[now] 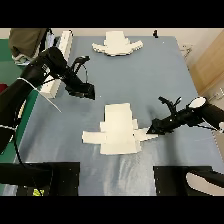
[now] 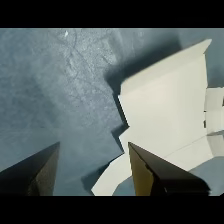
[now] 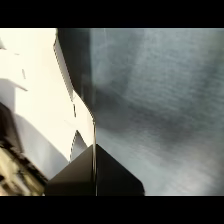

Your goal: Fold the box.

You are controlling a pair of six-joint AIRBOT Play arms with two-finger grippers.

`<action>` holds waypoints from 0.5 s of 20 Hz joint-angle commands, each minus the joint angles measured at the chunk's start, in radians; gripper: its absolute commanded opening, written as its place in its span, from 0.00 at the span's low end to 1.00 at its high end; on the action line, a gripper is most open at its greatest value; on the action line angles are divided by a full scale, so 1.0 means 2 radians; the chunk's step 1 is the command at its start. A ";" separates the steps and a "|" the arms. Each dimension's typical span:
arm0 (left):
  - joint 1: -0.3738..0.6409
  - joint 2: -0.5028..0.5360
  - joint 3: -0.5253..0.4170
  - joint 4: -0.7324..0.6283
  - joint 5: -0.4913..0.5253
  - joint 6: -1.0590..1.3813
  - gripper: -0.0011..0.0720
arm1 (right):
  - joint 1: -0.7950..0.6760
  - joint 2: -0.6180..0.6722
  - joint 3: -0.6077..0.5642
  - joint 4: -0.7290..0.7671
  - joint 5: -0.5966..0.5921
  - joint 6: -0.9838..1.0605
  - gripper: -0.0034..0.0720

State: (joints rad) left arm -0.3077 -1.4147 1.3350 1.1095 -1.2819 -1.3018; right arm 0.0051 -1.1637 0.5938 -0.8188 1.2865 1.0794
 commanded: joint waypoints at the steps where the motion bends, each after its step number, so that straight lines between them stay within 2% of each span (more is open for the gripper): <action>1: 0.004 0.000 -0.001 -0.004 -0.003 0.010 0.89 | 0.055 0.000 0.003 -0.084 -0.063 -0.002 0.04; 3: 0.001 0.000 -0.001 -0.009 -0.002 0.011 0.89 | 0.067 0.001 0.002 -0.069 -0.100 -0.008 0.04; 6: 0.002 0.000 -0.008 -0.009 -0.017 0.017 0.89 | 0.067 0.019 0.002 -0.001 -0.102 -0.078 0.04; 10: 0.008 0.000 -0.064 -0.041 -0.021 0.031 0.89 | 0.067 0.065 -0.001 0.010 -0.112 -0.081 0.04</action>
State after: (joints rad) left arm -0.2970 -1.4147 1.2690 1.0782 -1.3121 -1.2655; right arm 0.1333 -1.0843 0.5953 -0.8303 1.0939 0.9497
